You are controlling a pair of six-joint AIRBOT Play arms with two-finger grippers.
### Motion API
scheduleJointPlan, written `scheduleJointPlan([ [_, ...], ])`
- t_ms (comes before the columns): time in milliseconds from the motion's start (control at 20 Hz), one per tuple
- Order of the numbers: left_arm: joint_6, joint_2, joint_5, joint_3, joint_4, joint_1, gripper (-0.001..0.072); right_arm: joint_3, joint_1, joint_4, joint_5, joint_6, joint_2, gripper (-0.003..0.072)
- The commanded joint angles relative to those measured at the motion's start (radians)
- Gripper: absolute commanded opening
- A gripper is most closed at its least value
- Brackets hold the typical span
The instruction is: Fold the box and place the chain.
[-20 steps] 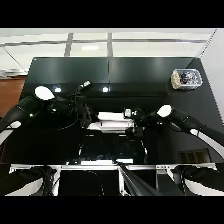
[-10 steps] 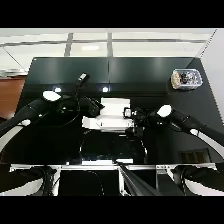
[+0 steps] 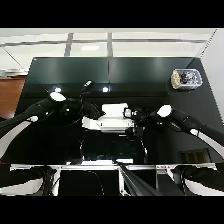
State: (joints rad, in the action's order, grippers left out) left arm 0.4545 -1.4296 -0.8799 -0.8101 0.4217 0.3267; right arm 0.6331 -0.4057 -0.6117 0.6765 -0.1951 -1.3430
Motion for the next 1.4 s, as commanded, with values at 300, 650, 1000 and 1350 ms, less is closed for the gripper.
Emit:
scheduleJointPlan([
  [300,-0.102,0.286,-0.118,0.146,0.026,-0.183,0.0023,0.0,-0.001,0.002,0.0,0.001,0.0,0.0367],
  [650,-0.511,0.286,-0.004,0.208,0.28,-0.081,0.0714,0.0,-0.001,0.002,0.0,0.001,0.0,0.0367],
  [1000,-0.529,0.251,0.148,0.187,0.431,0.11,0.0711,0.0,-0.001,0.002,0.0,0.001,0.0,0.0367],
  [1350,-0.529,0.203,0.127,0.129,0.372,0.111,0.0286,-0.001,-0.001,0.002,0.0,0.001,0.0,0.0367],
])
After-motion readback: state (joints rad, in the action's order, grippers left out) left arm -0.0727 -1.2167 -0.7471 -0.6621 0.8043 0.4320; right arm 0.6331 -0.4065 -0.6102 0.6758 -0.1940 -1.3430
